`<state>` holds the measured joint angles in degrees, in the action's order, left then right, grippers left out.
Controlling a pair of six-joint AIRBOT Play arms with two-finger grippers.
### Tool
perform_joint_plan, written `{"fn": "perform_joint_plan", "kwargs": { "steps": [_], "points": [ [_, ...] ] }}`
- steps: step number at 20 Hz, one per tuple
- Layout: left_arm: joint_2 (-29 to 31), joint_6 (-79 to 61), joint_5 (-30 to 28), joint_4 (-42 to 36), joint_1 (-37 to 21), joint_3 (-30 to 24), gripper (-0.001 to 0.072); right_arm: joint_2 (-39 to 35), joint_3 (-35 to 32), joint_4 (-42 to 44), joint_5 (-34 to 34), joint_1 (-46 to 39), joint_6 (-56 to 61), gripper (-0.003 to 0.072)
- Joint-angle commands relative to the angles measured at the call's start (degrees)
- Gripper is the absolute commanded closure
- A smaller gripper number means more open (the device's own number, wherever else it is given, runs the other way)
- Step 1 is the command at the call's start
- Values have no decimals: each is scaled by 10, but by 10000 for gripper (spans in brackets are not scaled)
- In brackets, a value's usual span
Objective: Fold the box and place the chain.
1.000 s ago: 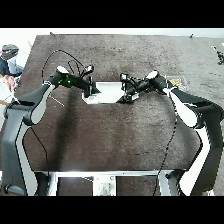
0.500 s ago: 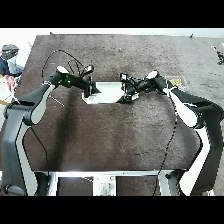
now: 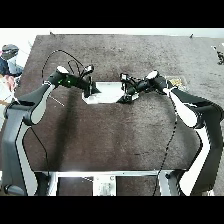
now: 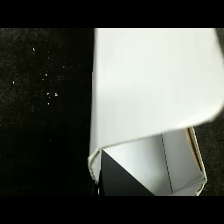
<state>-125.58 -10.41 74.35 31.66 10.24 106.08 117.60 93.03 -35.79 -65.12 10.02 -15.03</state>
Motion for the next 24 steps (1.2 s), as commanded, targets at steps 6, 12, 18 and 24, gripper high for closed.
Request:
{"fn": "perform_joint_plan", "kwargs": {
  "steps": [6,12,18,24],
  "points": [
    [0,0,23,0,0,0,698,0,0,0,0,0,0,211],
    [6,17,60,-7,-15,7,283,0,0,0,0,0,0,211],
    [50,31,178,-71,-82,7,283,0,0,0,0,0,0,211],
    [54,39,233,-111,-83,11,698,0,0,0,0,0,0,211]
  ]
}}
